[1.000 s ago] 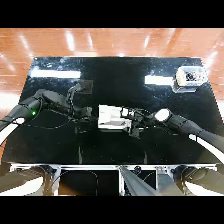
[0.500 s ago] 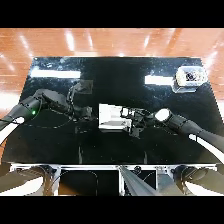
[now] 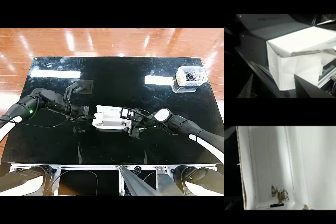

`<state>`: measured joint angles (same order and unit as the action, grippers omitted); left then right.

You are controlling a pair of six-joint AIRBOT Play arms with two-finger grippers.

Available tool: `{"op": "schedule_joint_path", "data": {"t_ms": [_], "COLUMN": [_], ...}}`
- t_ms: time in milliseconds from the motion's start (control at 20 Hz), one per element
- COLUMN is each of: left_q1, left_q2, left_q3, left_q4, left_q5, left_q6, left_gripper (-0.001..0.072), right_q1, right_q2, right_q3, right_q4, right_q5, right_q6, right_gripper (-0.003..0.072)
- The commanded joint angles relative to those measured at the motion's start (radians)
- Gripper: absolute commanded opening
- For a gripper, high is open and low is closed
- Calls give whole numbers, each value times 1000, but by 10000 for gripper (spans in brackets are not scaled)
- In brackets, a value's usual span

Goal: Fold the box and place the chain.

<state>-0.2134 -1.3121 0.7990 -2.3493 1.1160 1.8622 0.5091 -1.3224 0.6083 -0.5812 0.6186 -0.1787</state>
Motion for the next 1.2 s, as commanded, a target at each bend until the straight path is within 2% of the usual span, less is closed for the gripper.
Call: {"op": "schedule_joint_path", "data": {"t_ms": [0,300,450,600,800,1150], "left_q1": [4,-12,-63,-116,-200,-380], "left_q2": [1,0,-2,-1,-1,-1], "left_q3": [1,1,1,4,46,143], "left_q4": [6,-106,-91,-63,76,484], "left_q5": [7,-3,-34,-109,-136,-204], "left_q6": [1,74,67,13,-123,-543], "left_gripper": [614,614,615,615,614,608], "right_q1": [0,0,0,0,0,0], "right_q2": [-1,-1,-1,-1,-1,-1], "right_q3": [0,0,0,0,0,0], "right_q4": [0,0,0,0,0,0], "right_q5": [-3,-3,-3,-3,-3,-3], "right_q6": [2,2,2,2,2,2], "right_gripper": [544,544,544,544,543,544]}}
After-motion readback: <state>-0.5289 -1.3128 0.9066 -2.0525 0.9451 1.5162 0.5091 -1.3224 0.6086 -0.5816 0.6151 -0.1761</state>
